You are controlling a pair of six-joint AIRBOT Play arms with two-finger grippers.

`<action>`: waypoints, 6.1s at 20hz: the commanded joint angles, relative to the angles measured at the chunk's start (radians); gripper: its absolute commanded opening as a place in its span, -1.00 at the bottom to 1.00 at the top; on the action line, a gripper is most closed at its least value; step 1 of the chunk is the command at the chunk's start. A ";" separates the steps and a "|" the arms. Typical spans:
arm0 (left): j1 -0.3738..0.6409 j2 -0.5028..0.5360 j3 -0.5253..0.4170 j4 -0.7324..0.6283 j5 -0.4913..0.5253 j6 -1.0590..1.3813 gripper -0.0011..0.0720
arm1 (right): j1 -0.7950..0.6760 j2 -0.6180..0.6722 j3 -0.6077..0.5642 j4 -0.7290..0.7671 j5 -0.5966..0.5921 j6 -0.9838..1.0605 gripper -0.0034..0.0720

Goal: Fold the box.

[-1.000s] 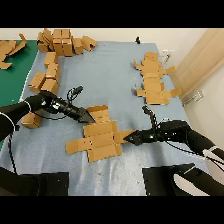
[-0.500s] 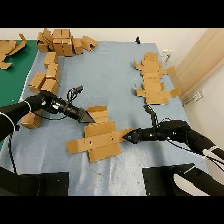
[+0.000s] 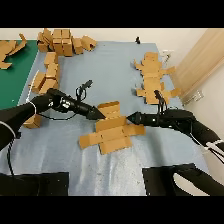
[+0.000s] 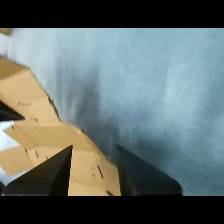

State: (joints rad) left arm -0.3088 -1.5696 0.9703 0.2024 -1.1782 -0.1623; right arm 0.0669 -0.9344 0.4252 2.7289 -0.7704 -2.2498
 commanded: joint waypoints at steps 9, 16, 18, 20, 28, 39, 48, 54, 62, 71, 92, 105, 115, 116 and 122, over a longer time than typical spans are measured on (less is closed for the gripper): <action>-0.103 0.056 -0.100 0.023 0.115 0.333 -0.94 | -0.003 0.001 0.050 -0.019 0.234 0.078 -0.90; -0.135 0.057 -0.114 0.027 0.148 0.345 -0.94 | -0.003 0.001 0.049 -0.054 0.200 0.078 -0.90; -0.137 0.057 -0.114 0.034 0.146 0.345 -0.94 | -0.003 0.001 0.049 -0.055 0.198 0.078 -0.90; -0.136 0.065 -0.114 0.033 0.160 0.345 -0.94 | -0.003 0.001 0.049 -0.055 0.198 0.077 -0.90; -0.136 0.123 -0.138 0.057 0.243 0.361 -0.94 | -0.003 0.003 0.049 -0.134 -0.202 0.171 -0.90; -0.140 0.151 -0.174 0.007 0.276 0.391 -0.94 | -0.002 0.153 0.049 -0.468 -0.324 0.463 -0.90; -0.141 0.162 -0.174 -0.071 0.288 0.467 -0.94 | 0.005 0.073 0.040 -0.470 -0.196 0.463 -0.90; -0.141 0.162 -0.174 -0.068 0.276 0.469 -0.94 | 0.005 -0.053 0.028 -0.500 -0.071 0.462 -0.91; -0.149 0.162 -0.190 -0.067 0.282 0.486 -0.94 | 0.056 -0.124 0.029 -0.512 -0.031 0.462 -0.91; -0.188 0.161 -0.212 -0.064 0.333 0.525 -0.94 | 0.056 -0.089 0.029 -0.510 -0.023 0.462 -0.90; -0.169 0.170 -0.230 -0.069 0.330 0.546 -0.94 | 0.056 0.198 0.031 -0.509 -0.023 0.480 -0.49; -0.170 0.168 -0.230 -0.069 0.332 0.531 -0.93 | 0.056 0.165 0.032 -0.547 -0.019 0.406 -0.90; -0.170 0.168 -0.230 -0.069 0.332 0.531 -0.93 | 0.391 0.373 0.010 -0.758 -0.088 0.285 -0.91; -0.170 0.168 -0.230 -0.069 0.332 0.531 -0.93 | 0.480 0.398 -0.003 -0.773 -0.092 0.285 -0.91; -0.170 0.168 -0.230 -0.069 0.332 0.531 -0.93 | 0.998 0.384 -0.081 -1.326 -0.060 0.342 -0.90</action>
State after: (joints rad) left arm -0.4789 -1.4010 0.7399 0.1329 -0.8463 0.3687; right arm 0.8551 -0.5514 0.3759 1.7119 -0.8551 -1.9556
